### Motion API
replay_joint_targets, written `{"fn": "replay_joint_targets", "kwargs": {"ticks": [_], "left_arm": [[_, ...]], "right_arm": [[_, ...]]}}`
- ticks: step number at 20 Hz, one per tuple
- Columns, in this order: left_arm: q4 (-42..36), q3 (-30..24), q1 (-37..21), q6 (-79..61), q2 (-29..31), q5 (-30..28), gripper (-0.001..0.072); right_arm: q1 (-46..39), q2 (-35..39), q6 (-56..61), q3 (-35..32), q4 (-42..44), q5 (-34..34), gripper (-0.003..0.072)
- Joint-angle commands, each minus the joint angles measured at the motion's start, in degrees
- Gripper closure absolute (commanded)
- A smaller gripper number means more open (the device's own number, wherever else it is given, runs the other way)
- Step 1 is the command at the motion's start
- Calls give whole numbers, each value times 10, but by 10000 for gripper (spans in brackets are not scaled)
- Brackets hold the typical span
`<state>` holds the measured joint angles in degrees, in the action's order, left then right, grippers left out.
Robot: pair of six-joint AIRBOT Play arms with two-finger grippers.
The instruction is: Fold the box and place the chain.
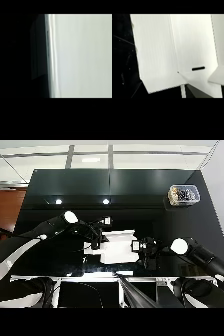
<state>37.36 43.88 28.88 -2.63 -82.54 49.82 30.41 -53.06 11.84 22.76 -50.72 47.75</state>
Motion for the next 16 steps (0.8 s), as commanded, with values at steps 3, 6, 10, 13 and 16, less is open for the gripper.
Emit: {"fn": "replay_joint_targets", "kwargs": {"ticks": [3,6,10,13,16], "left_arm": [[0,1,0,0,0,2,684],[0,1,0,0,0,1,685],[-1,1,0,0,0,2,685],[-1,1,0,0,0,2,684],[-1,1,0,0,0,2,684]], "right_arm": [[46,0,-15,-1,32,-59,79],[47,0,-21,-1,31,-60,79],[47,0,-25,0,7,-102,79],[47,0,-31,2,6,-108,79],[47,0,-32,2,6,-106,79]]}}
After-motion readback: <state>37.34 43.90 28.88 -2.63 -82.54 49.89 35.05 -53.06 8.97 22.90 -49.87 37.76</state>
